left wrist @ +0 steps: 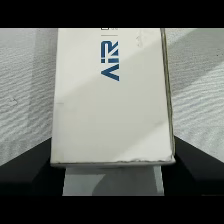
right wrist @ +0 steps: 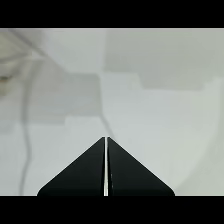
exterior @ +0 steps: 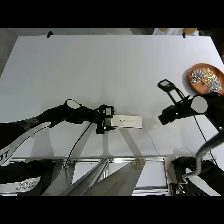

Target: Fold the box and place the chain.

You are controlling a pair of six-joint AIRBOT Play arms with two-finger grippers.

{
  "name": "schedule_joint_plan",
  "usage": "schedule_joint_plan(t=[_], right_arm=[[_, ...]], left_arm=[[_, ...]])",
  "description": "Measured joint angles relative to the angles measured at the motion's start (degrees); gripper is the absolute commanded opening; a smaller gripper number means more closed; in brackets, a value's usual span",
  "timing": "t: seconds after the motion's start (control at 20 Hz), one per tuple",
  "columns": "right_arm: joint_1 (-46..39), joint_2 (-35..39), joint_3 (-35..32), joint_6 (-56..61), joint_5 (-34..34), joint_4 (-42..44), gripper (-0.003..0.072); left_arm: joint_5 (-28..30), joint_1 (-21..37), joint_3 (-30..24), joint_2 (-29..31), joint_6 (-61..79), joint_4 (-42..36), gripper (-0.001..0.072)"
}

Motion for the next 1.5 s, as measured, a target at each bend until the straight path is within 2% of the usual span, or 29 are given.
schedule_joint_plan(t=[0.2,0.45,0.85,1.3,1.5], right_arm=[[-5.07,0.24,-1.81,7.48,4.72,-2.05,0.0019],[-6.67,0.26,-2.34,10.67,7.58,-2.54,0.0019],[-6.99,0.26,-2.43,11.58,8.52,-2.84,0.0019],[-6.99,0.26,-2.45,11.72,8.68,-2.86,0.0019],[-6.99,0.26,-2.45,11.72,8.66,-2.84,0.0019]], left_arm=[[0.00,0.00,0.00,0.00,0.00,0.00,0.0132],[0.00,0.00,0.00,0.00,0.00,0.02,0.0132],[-1.44,0.00,0.00,0.00,0.00,-0.09,0.0132],[-5.42,0.09,0.00,0.13,-0.17,-4.61,0.0132],[-5.99,3.30,0.00,3.74,-5.44,-2.71,0.0130]])
